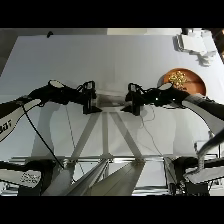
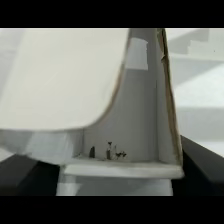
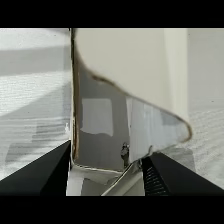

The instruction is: Fold the box and place the chain.

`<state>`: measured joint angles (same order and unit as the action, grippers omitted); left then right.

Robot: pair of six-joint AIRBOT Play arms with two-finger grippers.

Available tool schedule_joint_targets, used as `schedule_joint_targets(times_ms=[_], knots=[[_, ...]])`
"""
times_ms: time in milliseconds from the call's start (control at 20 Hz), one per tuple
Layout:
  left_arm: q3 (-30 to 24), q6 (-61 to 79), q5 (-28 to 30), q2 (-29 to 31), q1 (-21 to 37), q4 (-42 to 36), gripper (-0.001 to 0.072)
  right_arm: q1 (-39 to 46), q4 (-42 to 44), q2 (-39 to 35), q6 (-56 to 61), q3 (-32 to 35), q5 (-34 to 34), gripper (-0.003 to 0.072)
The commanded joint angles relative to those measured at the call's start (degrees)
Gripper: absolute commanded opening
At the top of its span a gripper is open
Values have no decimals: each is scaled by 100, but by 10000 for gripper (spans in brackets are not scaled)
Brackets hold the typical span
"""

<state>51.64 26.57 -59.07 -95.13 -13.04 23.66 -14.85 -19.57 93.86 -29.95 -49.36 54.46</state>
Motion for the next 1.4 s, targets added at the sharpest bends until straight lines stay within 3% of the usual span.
schedule_joint_targets(times_ms=[0, 1350], knots=[[0, 2, -20, -4, -4, -46, 377, -2, -11, 0, -2, -2, 22, 363], [0, 39, -118, -4, -2, 61, 376, -9, 48, 0, -4, -2, -11, 365]])
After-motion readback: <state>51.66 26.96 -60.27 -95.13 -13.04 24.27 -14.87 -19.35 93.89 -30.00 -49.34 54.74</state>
